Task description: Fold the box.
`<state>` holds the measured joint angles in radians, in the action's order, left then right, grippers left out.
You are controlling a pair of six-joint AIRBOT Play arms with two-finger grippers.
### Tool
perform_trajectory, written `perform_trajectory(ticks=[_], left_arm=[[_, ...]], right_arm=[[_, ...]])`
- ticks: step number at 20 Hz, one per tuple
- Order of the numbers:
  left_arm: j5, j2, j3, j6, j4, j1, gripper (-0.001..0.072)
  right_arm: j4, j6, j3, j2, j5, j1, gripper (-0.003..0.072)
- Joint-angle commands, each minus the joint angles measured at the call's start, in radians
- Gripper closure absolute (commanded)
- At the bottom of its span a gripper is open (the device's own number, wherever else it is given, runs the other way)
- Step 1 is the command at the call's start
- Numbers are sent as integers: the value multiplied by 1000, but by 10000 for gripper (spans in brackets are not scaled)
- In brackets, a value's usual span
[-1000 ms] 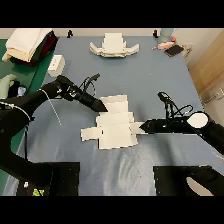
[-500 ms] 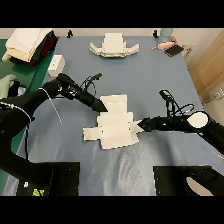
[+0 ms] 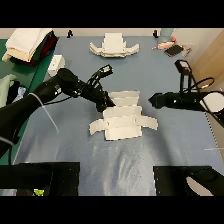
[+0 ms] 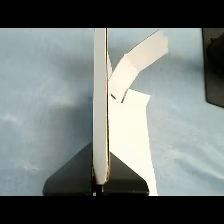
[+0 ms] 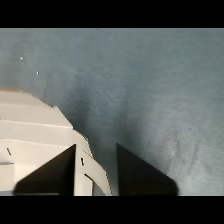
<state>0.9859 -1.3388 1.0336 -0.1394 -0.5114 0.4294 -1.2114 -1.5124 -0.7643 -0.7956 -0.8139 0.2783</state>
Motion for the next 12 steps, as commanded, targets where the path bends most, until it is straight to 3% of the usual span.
perform_trajectory(ticks=[1, 4, 8, 12], left_arm=[[-232, 130, -144, 223, 80, 50, 703], [-370, 169, -285, 481, 269, 86, 703], [-404, 169, -369, 655, 410, 111, 703], [-436, 167, -410, 735, 456, 132, 703]], right_arm=[[43, -65, -90, 1, -50, 4, 684], [94, -35, -56, -16, -99, 32, 685], [93, -82, 82, -37, -82, 61, 685], [90, -97, 183, -39, -48, 61, 685]])
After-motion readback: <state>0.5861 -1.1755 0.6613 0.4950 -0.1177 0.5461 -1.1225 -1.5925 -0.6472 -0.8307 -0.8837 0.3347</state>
